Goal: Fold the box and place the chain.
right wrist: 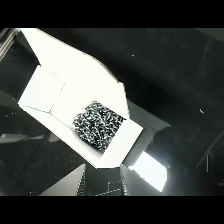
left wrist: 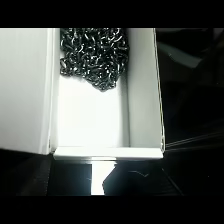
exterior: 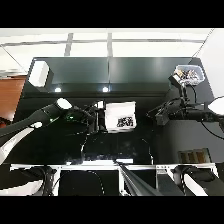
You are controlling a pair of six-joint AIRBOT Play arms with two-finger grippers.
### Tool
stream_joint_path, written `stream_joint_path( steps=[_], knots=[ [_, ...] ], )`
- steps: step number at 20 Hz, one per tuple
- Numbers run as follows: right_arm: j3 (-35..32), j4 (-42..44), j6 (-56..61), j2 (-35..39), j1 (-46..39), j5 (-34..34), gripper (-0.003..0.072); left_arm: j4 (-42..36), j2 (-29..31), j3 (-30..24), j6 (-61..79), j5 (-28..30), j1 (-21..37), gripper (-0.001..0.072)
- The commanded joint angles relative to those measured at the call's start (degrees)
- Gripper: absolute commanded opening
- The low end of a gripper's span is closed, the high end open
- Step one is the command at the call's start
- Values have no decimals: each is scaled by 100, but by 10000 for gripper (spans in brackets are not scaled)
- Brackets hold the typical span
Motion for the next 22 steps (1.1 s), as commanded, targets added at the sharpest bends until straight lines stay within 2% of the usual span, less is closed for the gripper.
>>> stream_joint_path(
  steps=[1, 7, 8, 9, 10, 11, 12, 13, 14, 15, 18, 22],
  knots=[
    [2, 2, 0, 0, 0, -7, 273, -24, 0, 0, 15, 129, -39, 717],
    [2, 4, 0, -2, 0, -188, 273, -109, -2, 0, 494, 223, -210, 713],
    [2, 2, 0, -2, 0, -214, 273, -107, -2, 0, 494, 221, -208, 680],
    [2, 4, 0, -2, 2, -243, 273, -107, -2, 0, 490, 219, -199, 595],
    [2, 7, 2, -2, 2, -264, 273, -107, -2, 0, 490, 225, -199, 413],
    [2, 11, 50, -4, 4, -326, 274, -107, -2, 0, 487, 273, -201, 334],
    [2, 13, 162, -4, 4, -459, 275, -107, -2, 2, 487, 339, -201, 334],
    [2, 44, 251, -4, 4, -702, 299, -103, -2, 11, 487, 350, -188, 333],
    [4, 129, 315, -13, 4, -1005, 553, -94, -2, 33, 487, 328, -155, 333],
    [22, 319, 315, -52, 4, -1335, 700, -85, -2, 63, 487, 319, -136, 333],
    [483, 505, 319, -564, 173, -1784, 700, -59, -2, 101, 487, 302, -140, 334],
    [1484, 518, 317, -1952, 841, -2035, 699, -59, -7, 101, 485, 302, -140, 334]
  ],
)
